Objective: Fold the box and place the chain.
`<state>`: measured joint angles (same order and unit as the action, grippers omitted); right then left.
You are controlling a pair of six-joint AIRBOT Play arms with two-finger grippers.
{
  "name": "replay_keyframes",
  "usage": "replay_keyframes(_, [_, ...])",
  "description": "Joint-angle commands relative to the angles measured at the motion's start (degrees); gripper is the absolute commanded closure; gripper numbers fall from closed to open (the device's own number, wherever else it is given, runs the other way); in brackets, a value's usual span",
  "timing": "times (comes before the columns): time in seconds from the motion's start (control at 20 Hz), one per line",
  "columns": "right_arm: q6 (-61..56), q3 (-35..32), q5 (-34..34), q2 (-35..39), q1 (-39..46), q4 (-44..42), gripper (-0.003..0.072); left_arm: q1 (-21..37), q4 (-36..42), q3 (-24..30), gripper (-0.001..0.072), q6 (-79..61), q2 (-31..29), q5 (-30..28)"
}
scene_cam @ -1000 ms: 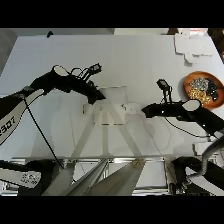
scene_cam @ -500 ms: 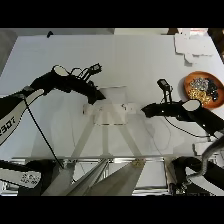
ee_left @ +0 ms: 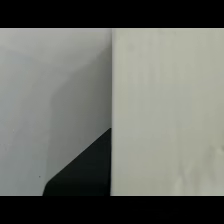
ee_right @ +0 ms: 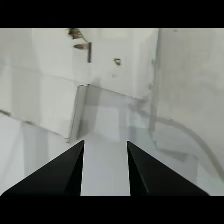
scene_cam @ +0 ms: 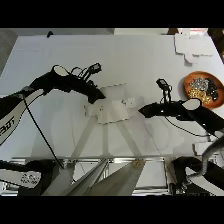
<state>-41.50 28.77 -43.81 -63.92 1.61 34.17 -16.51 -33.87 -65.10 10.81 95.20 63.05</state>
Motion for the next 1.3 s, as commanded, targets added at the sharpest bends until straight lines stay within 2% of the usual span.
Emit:
replay_keyframes(0.0, [-0.04, 2.62, -5.97, 1.49, -0.04, -0.02, 0.0395, -0.02, -0.02, -0.02, 0.0708, 3.76, -2.67, 1.68])
replay_keyframes(0.2, [-0.04, 6.80, -9.01, 9.44, -0.04, 0.50, 0.0394, 0.00, -2.08, -0.02, 0.0710, 7.43, -9.42, 12.85])
replay_keyframes(0.4, [-0.46, 9.90, -6.67, 21.49, -0.04, 0.55, 0.0395, -0.02, -13.51, -0.02, 0.0714, 10.45, -18.99, 10.05])
replay_keyframes(0.5, [-0.50, 9.90, -2.97, 27.71, -0.04, 1.88, 0.0395, -0.02, -13.25, 0.00, 0.0716, 9.94, -22.62, 12.98])
replay_keyframes(0.65, [-0.55, 9.90, 0.57, 35.10, -0.04, 6.71, 0.0396, -0.13, -11.41, 2.29, 0.0716, 9.77, -23.67, 17.49])
replay_keyframes(0.7, [-0.63, 9.90, 0.85, 36.68, -0.04, 8.20, 0.0396, -0.20, -9.88, 4.48, 0.0716, 8.07, -23.67, 15.89])
replay_keyframes(0.9, [-3.85, 9.90, 1.05, 38.88, -0.04, 12.46, 0.0396, -2.97, -8.81, 11.98, 0.0714, -3.87, -23.17, 2.99])
replay_keyframes(1.05, [-7.52, 9.90, 1.05, 38.84, -0.04, 18.10, 0.0396, -5.77, -7.78, 12.72, 0.0712, -5.05, -20.79, -3.15])
replay_keyframes(1.25, [-11.65, 9.90, 1.01, 38.82, -0.04, 22.88, 0.0396, -8.11, -1.14, 12.72, 0.0705, -5.95, -15.34, -11.67])
